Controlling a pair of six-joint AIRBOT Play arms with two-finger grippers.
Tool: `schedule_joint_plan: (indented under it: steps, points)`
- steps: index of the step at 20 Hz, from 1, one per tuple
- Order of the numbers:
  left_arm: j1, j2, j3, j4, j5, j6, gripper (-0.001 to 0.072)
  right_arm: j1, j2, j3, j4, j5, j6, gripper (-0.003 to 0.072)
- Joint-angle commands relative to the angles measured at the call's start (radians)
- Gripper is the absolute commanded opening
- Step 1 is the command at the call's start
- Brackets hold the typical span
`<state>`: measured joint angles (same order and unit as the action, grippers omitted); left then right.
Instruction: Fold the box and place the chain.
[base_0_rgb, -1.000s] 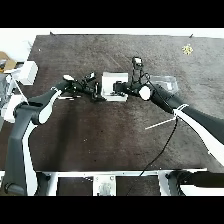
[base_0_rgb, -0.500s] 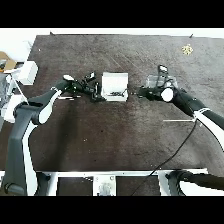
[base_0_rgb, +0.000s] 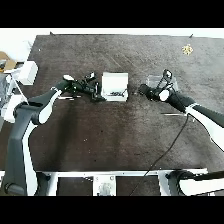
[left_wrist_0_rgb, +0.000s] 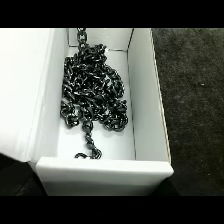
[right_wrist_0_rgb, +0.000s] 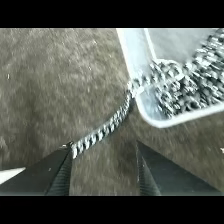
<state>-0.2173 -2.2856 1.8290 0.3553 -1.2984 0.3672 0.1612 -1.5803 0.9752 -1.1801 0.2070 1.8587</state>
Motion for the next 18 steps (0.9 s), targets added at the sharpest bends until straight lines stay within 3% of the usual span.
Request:
schedule_joint_plan:
  steps: [1, 4, 5, 10, 18]
  points:
    - [0.001, 0.0, 0.0, 0.0, 0.0, 0.0, 0.0352, -0.013, -0.064, 0.031, 0.072, -0.05, 0.005, 0.0244]
    - [0.001, 0.0, 0.0, 0.0, 0.0, 0.0, 0.0352, -0.016, -0.061, 0.031, 0.088, -0.042, 0.005, 0.0171]
    - [0.001, 0.0, 0.0, 0.0, 0.0, 0.0, 0.0352, -0.01, -0.055, 0.031, 0.089, -0.039, 0.005, 0.0006]
    - [0.001, 0.0, 0.0, 0.0, 0.0, 0.0, 0.0352, 0.028, 0.053, 0.031, 0.076, -0.034, -0.008, 0.0005]
    - [0.001, 0.0, 0.0, 0.0, 0.0, 0.0, 0.0352, 0.214, 0.453, 0.068, 0.053, -0.09, -0.164, 0.0004]
